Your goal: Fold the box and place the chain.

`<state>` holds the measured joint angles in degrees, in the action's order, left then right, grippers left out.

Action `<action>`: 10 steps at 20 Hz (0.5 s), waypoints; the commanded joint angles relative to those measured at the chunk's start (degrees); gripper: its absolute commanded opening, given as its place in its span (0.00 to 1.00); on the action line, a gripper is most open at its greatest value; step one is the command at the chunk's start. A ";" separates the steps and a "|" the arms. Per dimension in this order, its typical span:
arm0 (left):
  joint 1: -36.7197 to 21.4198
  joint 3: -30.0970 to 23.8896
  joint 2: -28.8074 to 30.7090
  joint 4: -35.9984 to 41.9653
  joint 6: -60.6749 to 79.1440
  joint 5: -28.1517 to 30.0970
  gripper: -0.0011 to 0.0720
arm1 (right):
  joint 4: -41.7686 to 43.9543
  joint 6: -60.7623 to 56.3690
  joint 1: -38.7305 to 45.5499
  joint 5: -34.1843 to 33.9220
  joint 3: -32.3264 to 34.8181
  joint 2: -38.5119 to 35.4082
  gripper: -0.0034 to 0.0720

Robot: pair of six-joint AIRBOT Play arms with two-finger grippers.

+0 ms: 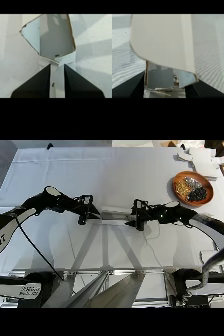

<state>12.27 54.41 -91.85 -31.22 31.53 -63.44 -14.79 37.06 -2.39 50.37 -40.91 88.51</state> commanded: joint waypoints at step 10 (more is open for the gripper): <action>2.40 0.00 -0.13 0.76 0.79 5.84 0.20 | 0.00 0.04 0.02 0.00 -0.04 -0.04 0.63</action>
